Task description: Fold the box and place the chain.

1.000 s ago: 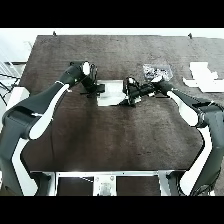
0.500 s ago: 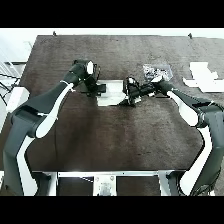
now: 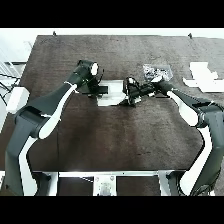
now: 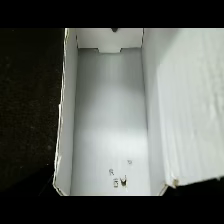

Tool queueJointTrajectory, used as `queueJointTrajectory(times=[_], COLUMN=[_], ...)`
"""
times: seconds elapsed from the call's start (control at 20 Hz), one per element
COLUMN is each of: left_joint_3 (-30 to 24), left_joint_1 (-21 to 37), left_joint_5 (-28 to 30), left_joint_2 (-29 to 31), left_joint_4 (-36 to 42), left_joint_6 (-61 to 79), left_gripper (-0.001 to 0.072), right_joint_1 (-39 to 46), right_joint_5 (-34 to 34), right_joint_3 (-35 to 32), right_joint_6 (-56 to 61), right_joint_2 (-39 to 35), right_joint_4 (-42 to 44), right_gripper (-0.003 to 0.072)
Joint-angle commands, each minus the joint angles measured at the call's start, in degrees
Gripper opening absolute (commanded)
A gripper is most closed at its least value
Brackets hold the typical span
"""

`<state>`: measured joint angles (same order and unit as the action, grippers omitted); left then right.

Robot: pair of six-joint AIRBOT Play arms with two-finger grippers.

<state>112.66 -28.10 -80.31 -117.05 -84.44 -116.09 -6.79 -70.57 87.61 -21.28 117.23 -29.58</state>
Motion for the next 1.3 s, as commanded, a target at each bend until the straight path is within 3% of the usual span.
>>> queueJointTrajectory(times=[0.0,0.45,0.5,0.55,0.85,0.95,1.0,1.15,1.2,1.25], left_joint_3=[0.1,0.1,0.1,0.1,0.1,0.1,0.1,0.9,1.4,2.1], left_joint_1=[-0.1,-0.1,-0.1,-0.1,-0.1,0.0,0.2,0.3,0.3,0.3], left_joint_5=[-2.0,-0.2,0.1,0.5,0.9,0.6,0.2,-1.3,-2.3,-4.4], left_joint_2=[0.0,0.0,0.0,0.0,0.0,0.1,0.2,0.4,0.4,0.4], left_joint_4=[-1.8,-0.3,0.3,1.6,2.4,1.9,1.9,1.9,1.8,0.6], left_joint_6=[-2.2,-2.5,-2.4,-1.9,-1.9,-1.4,-1.4,1.5,3.0,3.1], left_gripper=[0.0236,0.0232,0.0100,0.0019,0.0022,0.0270,0.0319,0.0319,0.0392,0.0567], right_joint_1=[0.0,0.0,0.0,0.0,0.0,0.0,0.0,0.0,0.0,0.0], right_joint_5=[0.0,0.0,0.0,0.0,0.0,0.0,0.0,0.0,0.0,0.0], right_joint_3=[0.0,0.0,0.0,0.0,0.0,0.0,0.0,0.0,0.0,0.0], right_joint_6=[0.0,0.0,0.0,0.0,0.0,0.0,0.0,0.0,0.0,0.0], right_joint_2=[0.0,0.0,0.0,0.0,0.0,0.0,0.0,0.0,0.0,0.0], right_joint_4=[0.0,0.0,0.0,0.0,0.0,0.0,0.0,0.0,0.0,0.0], right_gripper=[0.0556,0.0556,0.0556,0.0556,0.0556,0.0556,0.0556,0.0556,0.0556,0.0556])
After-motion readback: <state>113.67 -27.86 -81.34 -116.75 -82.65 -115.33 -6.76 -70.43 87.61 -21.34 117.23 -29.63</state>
